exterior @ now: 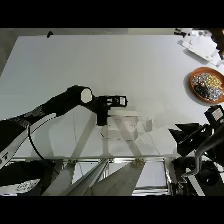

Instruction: Fold the box and place the chain.

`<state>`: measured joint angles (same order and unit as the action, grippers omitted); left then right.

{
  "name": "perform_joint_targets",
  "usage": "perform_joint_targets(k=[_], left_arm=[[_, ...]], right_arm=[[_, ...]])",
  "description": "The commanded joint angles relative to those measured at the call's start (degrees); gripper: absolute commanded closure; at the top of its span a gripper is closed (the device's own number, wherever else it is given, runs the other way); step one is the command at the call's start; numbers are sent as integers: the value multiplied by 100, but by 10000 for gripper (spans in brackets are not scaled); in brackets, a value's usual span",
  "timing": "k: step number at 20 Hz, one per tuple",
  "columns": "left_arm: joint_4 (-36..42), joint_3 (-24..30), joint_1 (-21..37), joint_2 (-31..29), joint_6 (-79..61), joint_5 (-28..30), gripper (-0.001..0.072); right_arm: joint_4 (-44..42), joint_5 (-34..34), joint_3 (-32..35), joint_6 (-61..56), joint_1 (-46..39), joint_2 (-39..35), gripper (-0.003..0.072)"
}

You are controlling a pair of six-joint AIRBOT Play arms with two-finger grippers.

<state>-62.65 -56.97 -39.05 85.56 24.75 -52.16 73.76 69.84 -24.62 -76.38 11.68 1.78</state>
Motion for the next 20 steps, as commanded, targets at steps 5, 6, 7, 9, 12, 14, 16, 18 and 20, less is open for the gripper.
perform_joint_targets(k=[5,6,7,9,12,14,16,18,20], left_arm=[[50,-7,-35,50,435,262,706],[48,-7,-35,50,518,269,706],[46,-7,-33,50,533,254,706],[55,-7,-35,50,538,247,706],[98,-7,-35,50,686,240,706],[149,-7,-35,50,684,245,706],[153,-7,-35,50,721,234,706],[149,-7,-33,50,811,197,706],[151,-7,-33,50,922,192,706]], right_arm=[[-2,4,0,-4,-2,2,342],[-2,4,0,-4,-2,4,342],[-2,4,0,-4,-2,4,342],[-2,2,0,-4,-2,2,342],[0,2,0,-2,-2,2,342],[0,4,0,-2,-2,2,342],[0,2,0,-2,-2,2,342],[0,4,0,-4,-2,2,342],[-2,2,0,-4,-2,2,342]])
